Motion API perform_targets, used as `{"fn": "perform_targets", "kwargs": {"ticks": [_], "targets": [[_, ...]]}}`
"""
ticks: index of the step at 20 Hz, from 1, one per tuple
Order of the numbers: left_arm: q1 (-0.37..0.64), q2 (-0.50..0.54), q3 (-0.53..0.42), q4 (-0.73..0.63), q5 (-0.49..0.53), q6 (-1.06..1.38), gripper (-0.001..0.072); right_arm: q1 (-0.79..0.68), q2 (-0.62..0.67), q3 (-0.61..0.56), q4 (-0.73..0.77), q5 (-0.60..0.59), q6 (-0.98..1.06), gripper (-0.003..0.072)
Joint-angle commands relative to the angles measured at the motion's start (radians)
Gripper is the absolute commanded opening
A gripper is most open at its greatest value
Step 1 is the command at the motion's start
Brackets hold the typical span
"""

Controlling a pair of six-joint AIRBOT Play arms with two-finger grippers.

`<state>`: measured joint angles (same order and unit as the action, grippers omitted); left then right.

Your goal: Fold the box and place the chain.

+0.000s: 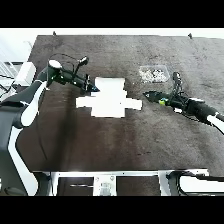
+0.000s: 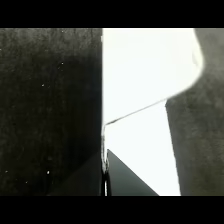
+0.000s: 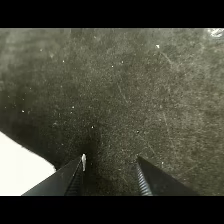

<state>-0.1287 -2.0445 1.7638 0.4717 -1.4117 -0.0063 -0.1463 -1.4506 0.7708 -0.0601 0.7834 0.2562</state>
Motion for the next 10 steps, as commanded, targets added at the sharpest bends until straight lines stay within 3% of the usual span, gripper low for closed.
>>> {"fn": "perform_targets", "kwargs": {"ticks": [1, 6, 10], "targets": [[0.0, 0.033, -0.118, -0.003, 0.125, 0.15, 0.0013, -0.024, 0.003, 0.001, 0.001, 0.027, 0.0, 0.0398], [0.0, 0.03, -0.184, -0.039, 0.215, 0.277, 0.0014, -0.024, 0.003, 0.001, 0.001, 0.03, -0.005, 0.0428], [0.0, 0.028, -0.184, -0.039, 0.231, 0.296, 0.0017, -0.023, 0.003, 0.001, 0.001, 0.03, -0.007, 0.043]]}}
